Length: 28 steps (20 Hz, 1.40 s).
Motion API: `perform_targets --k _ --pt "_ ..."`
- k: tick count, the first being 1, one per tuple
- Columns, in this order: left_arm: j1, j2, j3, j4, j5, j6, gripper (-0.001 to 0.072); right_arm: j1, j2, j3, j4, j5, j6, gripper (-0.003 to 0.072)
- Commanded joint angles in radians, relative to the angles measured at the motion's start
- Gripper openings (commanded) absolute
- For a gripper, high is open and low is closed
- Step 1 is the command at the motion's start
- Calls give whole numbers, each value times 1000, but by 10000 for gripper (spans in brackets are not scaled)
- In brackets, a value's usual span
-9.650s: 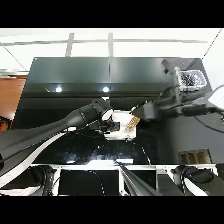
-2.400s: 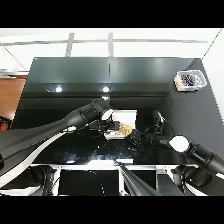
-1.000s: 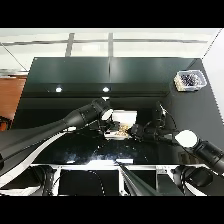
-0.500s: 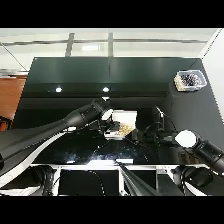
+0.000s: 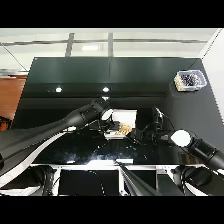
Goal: Fold the box and place the chain.
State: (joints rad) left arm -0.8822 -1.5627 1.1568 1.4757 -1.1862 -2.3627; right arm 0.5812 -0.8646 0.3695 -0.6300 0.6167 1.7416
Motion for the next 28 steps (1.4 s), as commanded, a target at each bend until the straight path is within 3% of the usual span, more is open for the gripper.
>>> perform_targets --k 1,8,9,10,24,25,26,27,28 --pt "1 0 1 0 -1 1 30 1 -3 -1 21 -20 2 241" --pt "1 0 1 0 -1 2 30 1 -3 -1 65 -18 2 235" --pt "1 0 1 0 0 1 30 1 -3 -1 73 -19 1 72" --pt "1 0 1 0 0 2 30 1 -3 -1 78 -27 1 15" --pt "1 0 1 0 -1 2 30 -57 10 18 113 -7 -58 16" --pt "1 0 1 0 -1 2 30 -58 10 18 111 -2 -60 33" --pt "1 0 1 0 -1 1 30 -58 10 18 98 0 -60 202" --pt "1 0 1 0 -1 2 30 -58 10 18 81 2 -60 260" --pt "1 0 1 0 -1 1 30 -60 10 18 62 9 -63 260"
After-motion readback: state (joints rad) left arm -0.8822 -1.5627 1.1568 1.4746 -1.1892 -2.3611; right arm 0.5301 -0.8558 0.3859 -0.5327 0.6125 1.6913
